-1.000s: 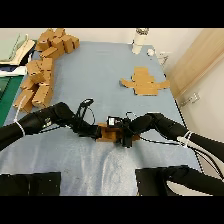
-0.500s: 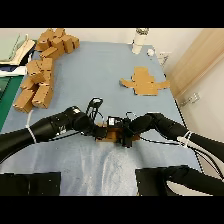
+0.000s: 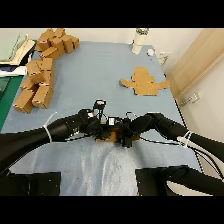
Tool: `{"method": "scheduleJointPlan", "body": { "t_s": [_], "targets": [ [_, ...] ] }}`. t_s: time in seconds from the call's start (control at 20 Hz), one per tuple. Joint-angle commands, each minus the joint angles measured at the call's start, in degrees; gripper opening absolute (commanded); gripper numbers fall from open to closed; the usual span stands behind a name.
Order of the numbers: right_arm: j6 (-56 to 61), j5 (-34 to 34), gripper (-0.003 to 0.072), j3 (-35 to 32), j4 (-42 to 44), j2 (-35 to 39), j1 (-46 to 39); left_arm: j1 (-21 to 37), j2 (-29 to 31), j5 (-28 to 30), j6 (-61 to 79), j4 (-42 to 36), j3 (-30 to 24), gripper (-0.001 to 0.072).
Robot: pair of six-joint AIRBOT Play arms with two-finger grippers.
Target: Fold the box.
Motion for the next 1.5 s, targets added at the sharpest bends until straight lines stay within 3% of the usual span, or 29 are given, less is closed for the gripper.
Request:
{"method": "scheduleJointPlan", "body": {
  "t_s": [0.0, 0.1, 0.15, 0.2, 0.25, 0.85, 0.9, 1.0, 1.25, 1.45],
  "targets": [
    [0.1, 0.0, 0.0515, 0.0, 0.0, 0.0, 0.0, -1.7, -2.3, -5.6, -4.9, 5.3, 3.3, 0.0466],
    [0.1, 0.0, 0.0515, 0.0, 0.0, 0.0, 0.0, -2.0, -3.1, -7.6, -7.1, 5.8, 4.8, 0.0465],
    [0.1, 0.0, 0.0515, 0.0, 0.0, 0.0, 0.0, -2.1, -3.2, -7.4, -8.2, 5.8, 4.9, 0.0351],
    [0.1, 0.0, 0.0515, 0.0, 0.0, 0.0, 0.0, -2.1, -3.2, -7.1, -8.2, 5.7, 4.9, 0.0090],
    [0.1, 0.0, 0.0515, 0.0, 0.0, 0.0, 0.0, -2.1, -3.2, -6.3, -8.2, 5.3, 4.9, 0.0015],
    [0.1, 0.0, 0.0515, 0.0, 0.0, 0.0, 0.0, -2.4, -3.2, -5.1, -8.3, 1.4, 4.9, 0.0017],
    [0.1, 0.0, 0.0515, 0.0, 0.0, 0.0, 0.0, -2.4, -3.2, -5.1, -8.2, 1.0, 5.0, 0.0024],
    [0.1, 0.0, 0.0515, 0.0, 0.0, 0.0, 0.0, -2.4, -3.2, -5.1, -8.2, 0.2, 5.0, 0.0549],
    [0.1, 0.0, 0.0515, 0.0, 0.0, 0.0, 0.0, -2.3, -3.2, -7.7, -8.4, -0.8, 7.2, 0.0554],
    [0.1, 0.0, 0.0515, 0.0, 0.0, 0.0, 0.0, -0.7, -3.2, -15.3, -8.4, -1.8, 9.4, 0.0555]
  ]
}}
